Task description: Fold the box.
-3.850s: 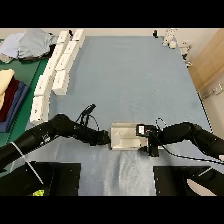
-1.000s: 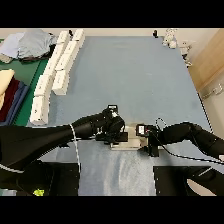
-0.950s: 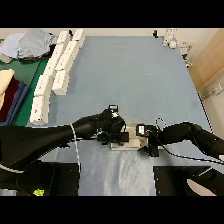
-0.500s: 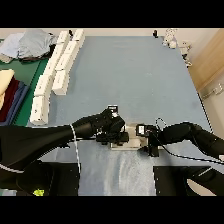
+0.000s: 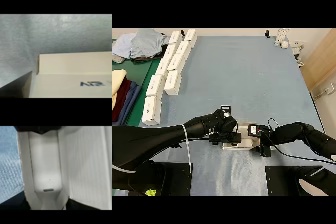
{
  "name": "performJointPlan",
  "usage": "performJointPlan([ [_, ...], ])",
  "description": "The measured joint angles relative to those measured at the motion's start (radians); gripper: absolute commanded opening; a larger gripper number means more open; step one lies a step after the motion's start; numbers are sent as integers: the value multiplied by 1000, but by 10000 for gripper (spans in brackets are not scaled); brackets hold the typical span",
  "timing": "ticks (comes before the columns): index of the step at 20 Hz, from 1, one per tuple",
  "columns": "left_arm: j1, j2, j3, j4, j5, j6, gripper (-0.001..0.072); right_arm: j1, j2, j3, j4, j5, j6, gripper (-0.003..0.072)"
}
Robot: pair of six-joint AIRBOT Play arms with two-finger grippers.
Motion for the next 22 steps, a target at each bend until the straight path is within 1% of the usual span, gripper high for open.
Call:
performJointPlan([
  [3, 0, 37, 11, -2, -10, -3, 562, 0, 0, 0, 0, 0, 0, 489],
  [5, 0, 91, 26, 1, -43, -2, 560, 0, 0, 0, 0, 0, 0, 489],
  [7, 2, 166, 40, 25, -93, 5, 557, 0, 0, 0, 0, 0, 0, 489],
  [8, 2, 211, 45, 44, -121, 11, 325, 0, 0, 0, 0, 0, 0, 489],
  [9, 2, 250, 48, 60, -150, 21, 23, 0, 0, 0, 0, 0, 0, 490],
  [11, 2, 325, 52, 99, -181, 50, 13, 0, 0, 0, 0, 0, 0, 490],
  [13, 2, 375, 55, 134, -199, 81, 12, 0, 0, 0, 0, 0, 0, 489],
  [18, 9, 408, 55, 182, -204, 267, 12, 0, 0, 0, 0, 0, 0, 490],
  [20, 48, 425, 41, 159, -196, 400, 10, 0, 0, 0, 0, 0, 0, 489],
  [22, 139, 465, -6, 69, -166, 607, 11, 0, 0, 0, 0, 0, 0, 489],
])
